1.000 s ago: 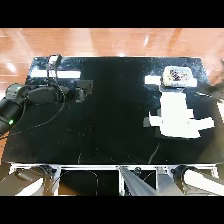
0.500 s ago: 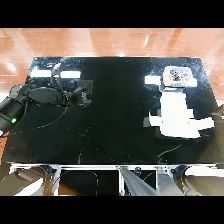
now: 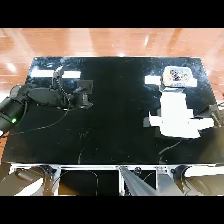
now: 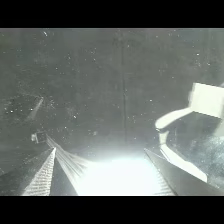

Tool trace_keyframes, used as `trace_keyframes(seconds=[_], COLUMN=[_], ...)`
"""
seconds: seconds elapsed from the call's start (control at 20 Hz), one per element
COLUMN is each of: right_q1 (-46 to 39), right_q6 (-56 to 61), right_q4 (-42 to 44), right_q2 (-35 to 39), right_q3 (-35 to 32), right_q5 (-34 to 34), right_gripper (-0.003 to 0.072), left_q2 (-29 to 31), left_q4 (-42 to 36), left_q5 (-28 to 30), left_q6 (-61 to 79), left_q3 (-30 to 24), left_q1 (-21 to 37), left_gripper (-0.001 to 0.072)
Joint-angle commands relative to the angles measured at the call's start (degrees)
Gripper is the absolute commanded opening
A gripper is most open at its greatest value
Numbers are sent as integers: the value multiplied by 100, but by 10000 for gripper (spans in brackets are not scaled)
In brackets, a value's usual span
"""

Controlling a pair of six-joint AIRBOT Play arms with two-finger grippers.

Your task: Fold the box and place the chain.

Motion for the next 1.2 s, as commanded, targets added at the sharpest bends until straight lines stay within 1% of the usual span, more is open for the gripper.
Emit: trace_keyframes(seconds=[0.0,0.1,0.15,0.2,0.25,0.35,0.5,0.6,0.8,0.9,1.0,1.1,1.15], right_q1=[275,400,463,505,518,522,719,1078,2192,2844,3560,4240,4583], right_q6=[-55,-15,-20,-96,-105,-144,-144,-144,-74,-44,57,57,55], right_q4=[-243,-306,-317,-310,-304,-264,192,501,1172,1574,1832,1838,1834], right_q2=[-35,-35,-35,-28,-24,-15,149,352,601,684,870,1187,1445], right_q3=[-138,-229,-243,-240,-243,-243,-245,-278,-570,-723,-879,-1060,-1237], right_q5=[94,131,173,195,249,498,584,516,452,107,-490,-1161,-1633], right_gripper=[719,718,639,321,25,34,35,35,35,35,35,35,35], left_q2=[-4,-4,-4,-4,-4,-4,-4,-4,-4,-4,-7,-7,-7], left_q4=[-61,-59,-61,-59,-59,-55,0,0,247,367,721,1064,1001], left_q5=[22,20,20,20,20,-9,-197,-409,-448,-407,-203,181,219], left_q6=[7,9,7,7,9,9,15,13,11,11,13,37,136], left_q3=[0,0,0,0,0,0,0,0,0,0,0,-9,-50], left_q1=[-2,-2,-2,-2,-2,0,0,7,11,11,83,350,551], left_gripper=[623,623,623,623,623,623,623,623,622,621,620,619,619])
